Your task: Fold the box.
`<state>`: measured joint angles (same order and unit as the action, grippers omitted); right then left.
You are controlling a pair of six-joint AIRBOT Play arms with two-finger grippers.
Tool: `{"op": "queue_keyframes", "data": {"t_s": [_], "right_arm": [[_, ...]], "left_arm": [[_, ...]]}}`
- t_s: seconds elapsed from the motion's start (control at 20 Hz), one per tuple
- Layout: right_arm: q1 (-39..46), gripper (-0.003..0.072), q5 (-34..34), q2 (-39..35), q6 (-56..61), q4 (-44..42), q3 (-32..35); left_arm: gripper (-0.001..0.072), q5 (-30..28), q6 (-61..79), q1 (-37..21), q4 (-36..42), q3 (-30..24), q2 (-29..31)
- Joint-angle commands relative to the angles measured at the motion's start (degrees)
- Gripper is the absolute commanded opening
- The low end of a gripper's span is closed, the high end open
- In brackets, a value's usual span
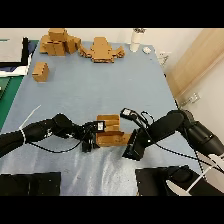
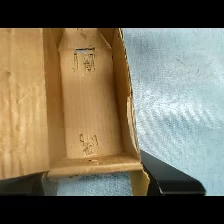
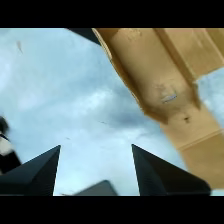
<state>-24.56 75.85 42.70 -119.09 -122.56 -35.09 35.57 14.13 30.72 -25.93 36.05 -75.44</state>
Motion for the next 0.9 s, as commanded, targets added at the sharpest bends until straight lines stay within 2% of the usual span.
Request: {"op": "queue_keyframes", "data": {"t_s": [0.0,0.2,0.3,0.45,0.55,0.7,0.85], "right_arm": [[-0.11,0.072,0.07,-1.55,19.69,-3.67,0.02],[-0.11,0.0692,-7.32,-0.87,32.7,-4.13,0.04],[-0.11,0.0488,-8.04,0.66,34.84,-7.3,0.04],[-0.09,0.0464,-12.72,4.15,35.17,-9.46,-0.7],[0.28,0.0076,-16.04,8.92,33.83,-9.27,-3.08],[0.31,0.0071,-20.9,17.68,28.57,-9.18,-9.01],[0.31,0.0051,-22.47,26.91,26.34,-6.56,-14.45]], "left_arm": [[0.0385,-0.02,0.0,0.0,0.0,0.07,-0.04],[0.0386,-0.02,0.0,0.0,0.0,0.07,-0.04],[0.0385,-0.02,0.0,0.0,0.0,0.07,-0.04],[0.0385,-0.02,0.0,0.0,0.0,0.07,-0.04],[0.0386,0.0,0.0,0.0,0.0,0.07,-0.04],[0.0385,0.0,0.0,0.0,0.0,0.07,-0.04],[0.0385,-0.02,0.0,0.0,0.0,0.07,-0.04]]}}
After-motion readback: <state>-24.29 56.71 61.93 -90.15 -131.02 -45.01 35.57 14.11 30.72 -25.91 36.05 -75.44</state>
